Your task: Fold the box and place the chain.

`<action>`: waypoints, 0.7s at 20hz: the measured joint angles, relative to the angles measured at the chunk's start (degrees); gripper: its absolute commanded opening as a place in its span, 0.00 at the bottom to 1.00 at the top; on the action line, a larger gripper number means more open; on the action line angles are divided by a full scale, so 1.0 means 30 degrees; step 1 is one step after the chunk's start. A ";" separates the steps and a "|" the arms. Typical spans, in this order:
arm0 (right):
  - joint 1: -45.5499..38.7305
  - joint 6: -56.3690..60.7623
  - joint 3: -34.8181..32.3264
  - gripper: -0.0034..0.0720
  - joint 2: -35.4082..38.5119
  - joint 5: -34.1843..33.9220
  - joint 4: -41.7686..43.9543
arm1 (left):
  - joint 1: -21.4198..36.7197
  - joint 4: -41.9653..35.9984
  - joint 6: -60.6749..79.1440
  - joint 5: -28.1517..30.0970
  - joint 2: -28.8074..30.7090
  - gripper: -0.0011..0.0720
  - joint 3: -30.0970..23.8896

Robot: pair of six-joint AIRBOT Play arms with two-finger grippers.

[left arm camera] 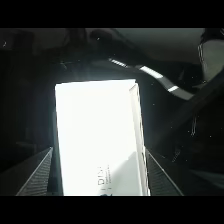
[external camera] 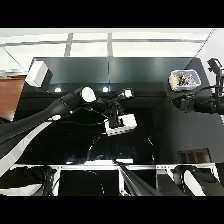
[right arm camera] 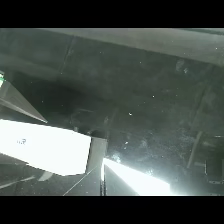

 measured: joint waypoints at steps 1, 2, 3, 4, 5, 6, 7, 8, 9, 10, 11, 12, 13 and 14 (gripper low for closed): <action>0.0000 -0.0007 0.0000 0.06 0.0000 0.0000 0.0000 | 0.0000 0.0109 0.0000 0.0000 0.0000 0.98 0.0007; 0.0000 -0.0007 0.0000 0.06 0.0000 0.0000 0.0000 | 0.0000 0.0182 -0.0007 0.0007 0.0000 0.98 0.0007; 0.0000 0.0000 0.0000 0.06 0.0000 0.0000 0.0000 | 0.0000 0.0291 -0.0051 0.0000 -0.0036 0.98 0.0007; 0.0000 -0.0007 0.0000 0.06 0.0000 0.0000 0.0000 | 0.0000 0.0393 -0.0182 -0.0015 -0.0066 0.98 0.0007; 0.0000 0.0000 0.0000 0.06 0.0000 0.0000 0.0000 | -0.0022 0.0444 -0.0306 -0.0080 -0.0095 0.98 0.0007; 0.0000 0.0000 0.0000 0.06 0.0000 0.0007 0.0000 | -0.0066 0.0510 -0.0379 -0.0102 -0.0131 0.98 0.0007; 0.0000 0.0000 0.0000 0.06 0.0000 0.0007 0.0000 | -0.0131 0.0568 -0.0444 -0.0124 -0.0138 0.98 0.0007; 0.0000 0.0000 0.0000 0.06 0.0000 0.0007 0.0000 | -0.0240 0.0583 -0.0459 -0.0138 -0.0153 0.98 0.0007; 0.0000 0.0000 0.0000 0.06 0.0000 0.0015 0.0000 | -0.0372 0.0597 -0.0517 -0.0168 -0.0175 0.98 0.0007; 0.0000 0.0000 0.0000 0.06 0.0000 0.0007 0.0000 | -0.0488 0.0605 -0.0532 -0.0160 -0.0189 0.98 0.0007; 0.0000 0.0000 0.0000 0.06 0.0000 0.0007 0.0000 | -0.0612 0.0619 -0.0583 -0.0160 -0.0204 0.98 0.0007; 0.0000 0.0000 0.0000 0.06 0.0000 0.0007 0.0000 | -0.0714 0.0678 -0.0583 -0.0160 -0.0248 0.98 0.0007; 0.0000 0.0000 0.0000 0.06 0.0000 0.0007 0.0000 | -0.0794 0.0707 -0.0590 -0.0175 -0.0306 0.98 0.0007; 0.0000 0.0000 0.0000 0.06 0.0000 0.0007 0.0000 | -0.0852 0.0721 -0.0590 -0.0175 -0.0386 0.98 0.0007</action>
